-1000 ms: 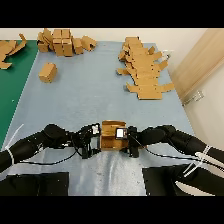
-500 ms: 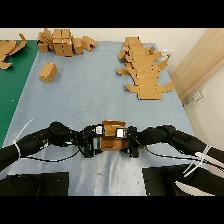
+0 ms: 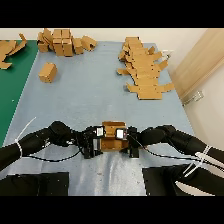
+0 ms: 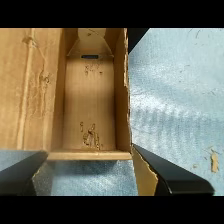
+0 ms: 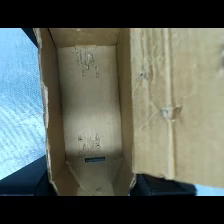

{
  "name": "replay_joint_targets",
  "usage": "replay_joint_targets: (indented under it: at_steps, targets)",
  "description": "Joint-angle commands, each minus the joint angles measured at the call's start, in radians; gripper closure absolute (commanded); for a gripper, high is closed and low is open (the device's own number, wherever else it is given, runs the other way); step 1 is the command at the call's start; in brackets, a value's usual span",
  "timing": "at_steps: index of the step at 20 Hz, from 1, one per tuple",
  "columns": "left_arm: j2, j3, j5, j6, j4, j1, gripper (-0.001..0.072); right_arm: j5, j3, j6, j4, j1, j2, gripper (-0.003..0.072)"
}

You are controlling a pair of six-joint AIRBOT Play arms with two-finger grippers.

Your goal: Fold the box.

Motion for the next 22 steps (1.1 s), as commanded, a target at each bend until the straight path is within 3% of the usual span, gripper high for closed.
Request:
replay_joint_targets:
  at_steps: [1, 22]
  targets:
    - [-0.002, 0.001, -0.005, 0.003, 0.001, 0.000, 0.0009, 0.004, 0.000, 0.001, 0.001, 0.000, 0.000, 0.0171]
    - [-0.005, 0.002, 0.040, -0.004, 0.050, 0.000, 0.0009, -0.053, 0.000, 0.001, 0.003, 0.002, 0.000, 0.0171]
